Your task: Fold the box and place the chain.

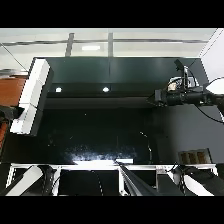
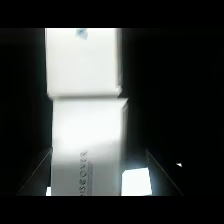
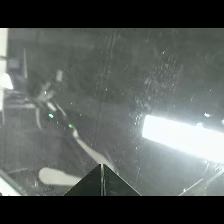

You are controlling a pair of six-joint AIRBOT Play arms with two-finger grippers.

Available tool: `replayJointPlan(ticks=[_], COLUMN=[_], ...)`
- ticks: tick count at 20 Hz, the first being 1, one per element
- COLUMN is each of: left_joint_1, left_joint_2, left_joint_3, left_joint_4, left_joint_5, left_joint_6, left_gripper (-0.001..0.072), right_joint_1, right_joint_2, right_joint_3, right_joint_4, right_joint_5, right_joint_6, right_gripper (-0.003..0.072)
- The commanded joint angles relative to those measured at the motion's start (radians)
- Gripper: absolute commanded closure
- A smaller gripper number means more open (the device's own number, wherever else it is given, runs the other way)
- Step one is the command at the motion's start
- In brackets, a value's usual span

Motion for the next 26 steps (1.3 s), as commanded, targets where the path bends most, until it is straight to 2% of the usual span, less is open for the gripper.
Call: replayJointPlan(ticks=[1,2,3,4,5,6,8,11,14,15,17,20,26], left_joint_1=[-0.013,-0.039,-0.086,-0.149,-0.232,-0.339,-0.587,-0.973,-1.209,-1.247,-1.243,-1.197,-1.191], left_joint_2=[0.142,0.18,0.211,0.236,0.253,0.257,0.257,0.257,0.253,0.248,0.237,0.237,0.232], left_joint_3=[0.055,0.056,0.056,0.056,0.055,0.054,0.054,0.055,0.051,0.046,0.046,0.046,0.046], left_joint_4=[-0.135,-0.24,-0.328,-0.357,-0.331,-0.29,-0.126,0.275,0.577,0.652,0.677,0.671,0.68], left_joint_5=[-0.082,-0.082,-0.087,-0.104,-0.122,-0.135,-0.081,0.103,0.162,0.167,0.169,0.163,0.168], left_joint_6=[-0.12,-0.15,-0.155,-0.154,-0.157,-0.207,-0.412,-0.9,-1.294,-1.371,-1.411,-1.411,-1.41], left_gripper=[-0.0003,0.0008,0.0121,0.0399,0.0646,0.0679,0.0681,0.0681,0.0681,0.068,0.0679,0.0677,0.0677], right_joint_1=[0.0,0.0,0.0,0.0,0.0,0.0,0.001,0.001,0.001,0.0,0.0,0.0,0.0], right_joint_2=[0.0,0.0,0.0,0.0,0.0,0.001,0.003,0.059,0.226,0.274,0.311,0.31,0.31], right_joint_3=[0.0,0.001,0.005,0.013,0.023,0.029,0.029,0.011,-0.149,-0.22,-0.289,-0.289,-0.289], right_joint_4=[0.0,-0.001,-0.004,-0.016,-0.047,-0.108,-0.264,-0.389,-0.522,-0.558,-0.58,-0.579,-0.579], right_joint_5=[-0.067,-0.108,-0.143,-0.172,-0.193,-0.214,-0.222,-0.2,-0.33,-0.367,-0.347,-0.259,-0.259], right_joint_6=[-0.014,-0.026,-0.039,-0.055,-0.059,-0.058,0.011,0.022,0.168,0.21,0.208,0.208,0.208], right_gripper=[0.0663,0.0663,0.0663,0.0663,0.0663,0.0663,0.0664,0.0665,0.0664,0.0663,0.0664,0.0664,0.0664])
